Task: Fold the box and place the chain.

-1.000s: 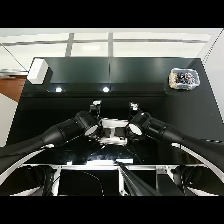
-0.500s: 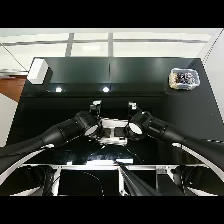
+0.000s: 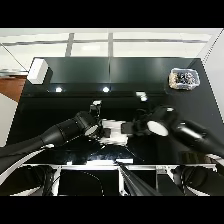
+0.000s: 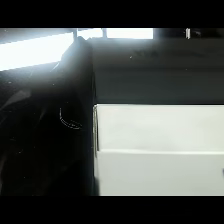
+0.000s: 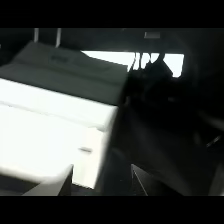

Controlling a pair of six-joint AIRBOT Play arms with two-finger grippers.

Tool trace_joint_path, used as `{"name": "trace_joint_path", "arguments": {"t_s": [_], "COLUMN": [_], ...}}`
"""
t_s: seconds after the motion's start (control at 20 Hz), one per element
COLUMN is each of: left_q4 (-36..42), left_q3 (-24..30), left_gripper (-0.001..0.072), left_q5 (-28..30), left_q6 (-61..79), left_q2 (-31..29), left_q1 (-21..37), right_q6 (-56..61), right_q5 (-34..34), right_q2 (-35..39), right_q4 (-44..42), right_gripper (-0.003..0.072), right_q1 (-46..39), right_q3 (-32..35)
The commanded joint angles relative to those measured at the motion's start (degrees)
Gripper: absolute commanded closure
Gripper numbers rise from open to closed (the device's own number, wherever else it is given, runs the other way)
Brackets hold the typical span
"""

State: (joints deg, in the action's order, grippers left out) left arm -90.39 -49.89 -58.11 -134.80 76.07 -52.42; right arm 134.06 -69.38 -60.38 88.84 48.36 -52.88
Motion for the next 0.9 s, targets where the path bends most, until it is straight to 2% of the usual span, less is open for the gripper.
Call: {"name": "trace_joint_path", "arguments": {"t_s": [0.0,0.15,0.25,0.3,0.35,0.55,0.65,0.75,0.85], "left_q4": [0.6,0.9,0.9,0.9,0.9,0.9,0.9,0.9,0.9], "left_q3": [0.0,0.0,0.0,0.0,0.0,0.0,0.0,0.0,0.0], "left_gripper": [0.0682,0.0682,0.0682,0.0682,0.0682,0.0682,0.0682,0.0682,0.0682], "left_q5": [0.0,0.0,0.0,0.0,0.0,0.0,0.0,0.0,0.0], "left_q6": [0.0,0.0,0.0,0.0,0.0,0.0,0.0,0.0,0.0], "left_q2": [0.0,0.0,0.0,0.0,0.0,0.0,0.0,0.0,0.0], "left_q1": [0.0,0.0,0.0,0.0,0.0,0.0,0.0,0.0,0.0], "right_q6": [-3.1,-7.0,-9.5,-10.0,-10.5,-13.3,-16.4,-23.2,-23.7], "right_q5": [-8.6,-11.9,-7.4,-3.4,0.7,16.7,24.3,26.0,23.9], "right_q2": [8.6,12.5,12.4,12.1,11.3,3.3,-3.9,-12.9,-21.9], "right_q4": [11.9,28.6,33.8,33.5,32.0,21.2,13.7,8.3,8.7], "right_gripper": [0.0243,0.0243,0.0243,0.0189,-0.0025,-0.0027,-0.0027,-0.0026,-0.0024], "right_q1": [-3.6,-9.8,-16.7,-21.1,-26.2,-45.3,-51.6,-54.4,-54.8], "right_q3": [-0.1,0.0,0.8,1.4,1.7,1.0,-2.9,-10.2,-18.4]}}
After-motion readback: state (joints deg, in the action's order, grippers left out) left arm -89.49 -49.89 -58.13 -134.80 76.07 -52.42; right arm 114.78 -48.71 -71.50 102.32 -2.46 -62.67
